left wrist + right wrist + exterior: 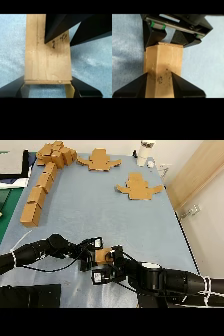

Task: Fold the box.

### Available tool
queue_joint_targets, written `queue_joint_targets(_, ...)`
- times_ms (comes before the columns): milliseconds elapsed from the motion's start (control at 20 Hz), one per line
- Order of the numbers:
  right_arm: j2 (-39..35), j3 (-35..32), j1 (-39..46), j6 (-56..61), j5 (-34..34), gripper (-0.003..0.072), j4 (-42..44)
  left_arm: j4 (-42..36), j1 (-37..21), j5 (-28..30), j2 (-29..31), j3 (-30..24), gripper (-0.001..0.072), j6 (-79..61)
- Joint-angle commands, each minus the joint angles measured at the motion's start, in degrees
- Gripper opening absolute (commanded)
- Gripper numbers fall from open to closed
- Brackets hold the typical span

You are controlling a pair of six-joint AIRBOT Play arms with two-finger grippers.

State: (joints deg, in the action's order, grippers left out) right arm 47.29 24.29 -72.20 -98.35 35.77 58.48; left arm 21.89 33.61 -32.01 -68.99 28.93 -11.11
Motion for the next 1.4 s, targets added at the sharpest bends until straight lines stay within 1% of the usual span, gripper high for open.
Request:
queue_joint_targets(0,-0.31,0.04,-0.07,0.46,0.26,0.0400,0.02,0.00,-0.02,0.00,0.04,0.04,0.0526,0.00)
queue_joint_targets(200,-2.25,0.04,-0.07,0.42,0.44,0.0399,-0.04,0.00,-0.02,0.00,0.04,0.04,0.0526,-0.02)
queue_joint_targets(450,-2.99,0.04,-0.20,0.44,0.48,0.0399,0.02,0.00,-0.02,0.00,0.04,0.04,0.0526,-0.02)
queue_joint_targets(550,-3.48,0.04,-1.33,0.46,0.66,0.0398,0.02,0.00,-0.02,0.00,0.04,0.04,0.0526,-0.02)
queue_joint_targets(1200,-0.09,0.04,-1.75,2.10,1.79,0.0395,0.15,0.00,-0.02,-0.02,0.04,0.04,0.0526,0.00)
queue_joint_targets(1350,-0.15,0.04,-1.88,3.02,1.84,0.0364,-2.73,0.00,-0.02,0.00,0.04,0.04,0.0526,-0.02)
